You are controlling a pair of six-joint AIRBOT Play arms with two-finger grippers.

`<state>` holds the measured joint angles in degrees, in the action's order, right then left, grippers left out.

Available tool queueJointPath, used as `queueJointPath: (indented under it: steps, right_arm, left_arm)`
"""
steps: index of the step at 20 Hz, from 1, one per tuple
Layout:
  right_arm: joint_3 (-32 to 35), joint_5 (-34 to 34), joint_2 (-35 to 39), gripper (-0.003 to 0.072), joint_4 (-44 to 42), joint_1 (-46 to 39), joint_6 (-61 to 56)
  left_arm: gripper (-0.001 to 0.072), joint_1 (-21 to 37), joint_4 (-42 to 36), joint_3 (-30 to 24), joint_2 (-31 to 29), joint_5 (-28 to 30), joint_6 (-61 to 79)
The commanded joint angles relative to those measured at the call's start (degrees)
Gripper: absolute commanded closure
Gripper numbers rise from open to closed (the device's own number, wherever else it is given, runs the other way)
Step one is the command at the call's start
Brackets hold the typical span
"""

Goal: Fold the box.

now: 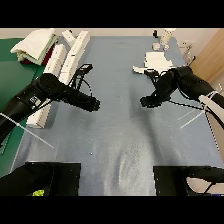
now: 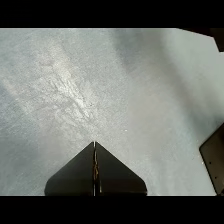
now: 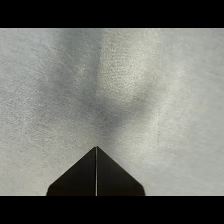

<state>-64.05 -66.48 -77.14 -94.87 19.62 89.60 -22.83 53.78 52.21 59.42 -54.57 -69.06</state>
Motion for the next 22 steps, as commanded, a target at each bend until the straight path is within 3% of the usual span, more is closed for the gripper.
queueJointPath:
  steps: [1,10,12,14,15,17,22]
  right_arm:
    - [0.0,0.0,0.0,0.0680,0.0,0.0,0.0]
    - [0.0,0.5,0.0,0.0681,-0.3,0.0,-0.1]
    - [0.0,0.9,0.0,0.0680,-3.6,0.0,-1.1]
    - [-0.3,4.4,-0.1,0.0678,-3.4,-0.1,-7.1]
    - [-1.5,5.6,-0.4,0.0641,-0.2,-0.6,-12.0]
    - [-8.0,3.8,-3.4,0.0396,4.6,-4.9,-17.9]
    - [-34.2,-5.3,-19.2,0.0380,1.9,-25.9,-17.8]
  left_arm:
    - [0.0697,0.0,0.0,0.0,0.0,0.0,0.0]
    - [0.0697,0.0,0.0,0.0,0.0,0.0,0.0]
    - [0.0697,0.0,0.0,0.0,0.0,0.0,0.0]
    - [0.0697,0.0,0.0,0.0,0.0,0.0,0.0]
    - [0.0697,0.0,0.0,0.0,0.0,0.0,0.0]
    - [0.0697,0.0,0.0,0.0,0.0,0.0,0.0]
    - [0.0697,0.0,0.0,0.0,0.0,0.0,0.0]
